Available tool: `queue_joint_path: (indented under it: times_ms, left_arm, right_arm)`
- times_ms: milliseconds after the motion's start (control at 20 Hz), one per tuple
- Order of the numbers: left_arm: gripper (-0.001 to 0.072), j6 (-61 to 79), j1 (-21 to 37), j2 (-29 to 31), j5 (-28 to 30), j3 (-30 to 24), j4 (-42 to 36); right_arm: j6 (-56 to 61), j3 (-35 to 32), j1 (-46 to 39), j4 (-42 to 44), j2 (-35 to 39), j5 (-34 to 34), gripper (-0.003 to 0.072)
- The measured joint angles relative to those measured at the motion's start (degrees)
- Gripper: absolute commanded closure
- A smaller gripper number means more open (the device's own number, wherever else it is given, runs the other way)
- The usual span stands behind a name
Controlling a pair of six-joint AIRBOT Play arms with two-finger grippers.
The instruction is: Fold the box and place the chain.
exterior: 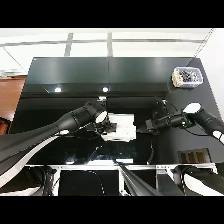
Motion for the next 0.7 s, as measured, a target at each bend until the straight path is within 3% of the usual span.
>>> queue_joint_path:
  times_ms: [300,700]
  left_arm:
    - [0.0684,0.0,0.0,0.0,0.0,0.0,0.0]
    - [0.0684,-0.1,0.0,0.0,-0.2,0.0,0.2]
  right_arm:
    - [1.9,2.8,4.3,1.7,-0.2,1.3,0.0164]
    - [11.5,3.3,14.1,-0.4,-0.2,-6.3,0.0196]
